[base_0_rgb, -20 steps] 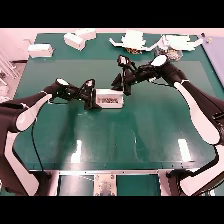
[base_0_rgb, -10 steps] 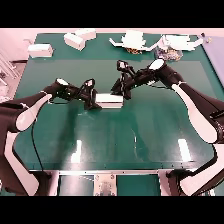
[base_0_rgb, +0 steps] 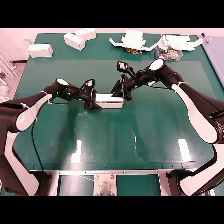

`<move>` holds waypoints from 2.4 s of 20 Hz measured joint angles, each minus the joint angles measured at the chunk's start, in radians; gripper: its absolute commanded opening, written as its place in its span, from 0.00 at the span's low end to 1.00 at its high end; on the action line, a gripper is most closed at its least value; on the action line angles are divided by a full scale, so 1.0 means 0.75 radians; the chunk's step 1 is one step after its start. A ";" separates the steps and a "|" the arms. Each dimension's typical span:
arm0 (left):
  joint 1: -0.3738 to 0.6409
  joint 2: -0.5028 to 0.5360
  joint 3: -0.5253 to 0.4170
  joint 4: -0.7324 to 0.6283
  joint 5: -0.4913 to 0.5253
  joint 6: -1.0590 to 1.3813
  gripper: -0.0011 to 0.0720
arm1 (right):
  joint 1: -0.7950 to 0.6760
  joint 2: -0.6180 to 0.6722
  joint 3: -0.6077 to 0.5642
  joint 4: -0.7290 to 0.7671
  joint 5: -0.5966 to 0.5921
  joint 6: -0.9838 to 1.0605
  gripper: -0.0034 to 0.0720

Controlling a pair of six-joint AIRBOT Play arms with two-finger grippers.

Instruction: Fold the box and place the chain.

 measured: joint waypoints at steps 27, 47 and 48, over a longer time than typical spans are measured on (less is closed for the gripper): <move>0.001 0.000 0.000 -0.001 0.003 -0.002 0.68 | 0.002 -0.034 0.006 -0.018 -0.066 0.003 0.41; 0.002 0.000 -0.001 0.005 -0.007 0.006 0.68 | 0.014 -0.034 -0.199 0.074 -0.103 -0.059 0.44; 0.002 0.000 -0.001 0.005 -0.007 0.005 0.68 | 0.013 -0.034 -0.206 0.089 -0.101 -0.075 0.42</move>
